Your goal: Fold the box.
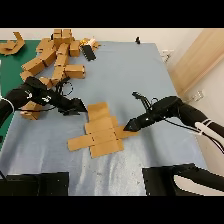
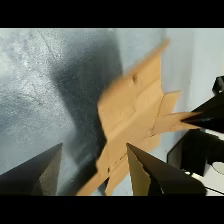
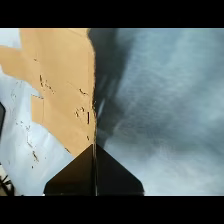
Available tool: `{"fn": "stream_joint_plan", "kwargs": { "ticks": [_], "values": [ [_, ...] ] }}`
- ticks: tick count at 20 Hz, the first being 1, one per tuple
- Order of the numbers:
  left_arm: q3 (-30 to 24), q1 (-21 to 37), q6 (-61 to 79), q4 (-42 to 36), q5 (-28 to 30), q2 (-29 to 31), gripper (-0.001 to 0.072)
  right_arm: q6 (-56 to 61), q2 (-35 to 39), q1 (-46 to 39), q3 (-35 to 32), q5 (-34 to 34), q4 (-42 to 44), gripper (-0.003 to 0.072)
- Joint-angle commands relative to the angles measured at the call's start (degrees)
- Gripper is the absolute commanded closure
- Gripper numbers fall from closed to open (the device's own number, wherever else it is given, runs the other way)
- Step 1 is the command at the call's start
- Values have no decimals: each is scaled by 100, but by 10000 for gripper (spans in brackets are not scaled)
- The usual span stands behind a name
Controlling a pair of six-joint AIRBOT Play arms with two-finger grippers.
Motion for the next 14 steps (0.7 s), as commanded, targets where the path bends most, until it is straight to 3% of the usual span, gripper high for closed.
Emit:
{"fn": "stream_joint_plan", "kwargs": {
  "ticks": [1, 4, 7, 10, 14],
  "values": [
    [-20, 68, 402, -269, -125, -472, 123, 52, 575, 647, -426, 730, 83, 682],
    [-20, 70, 466, -238, -125, -669, 123, 70, 660, 647, -426, 723, 85, 681],
    [-20, 55, 1064, -776, -203, -688, 124, 120, 662, 647, -426, 702, 76, 681],
    [-20, 26, 1727, -1340, -619, -688, 125, 221, 660, 647, -426, 710, 66, 681],
    [-20, -33, 2286, -1467, -1237, -691, 127, 328, 660, 647, -426, 713, 17, 681]
  ]
}}
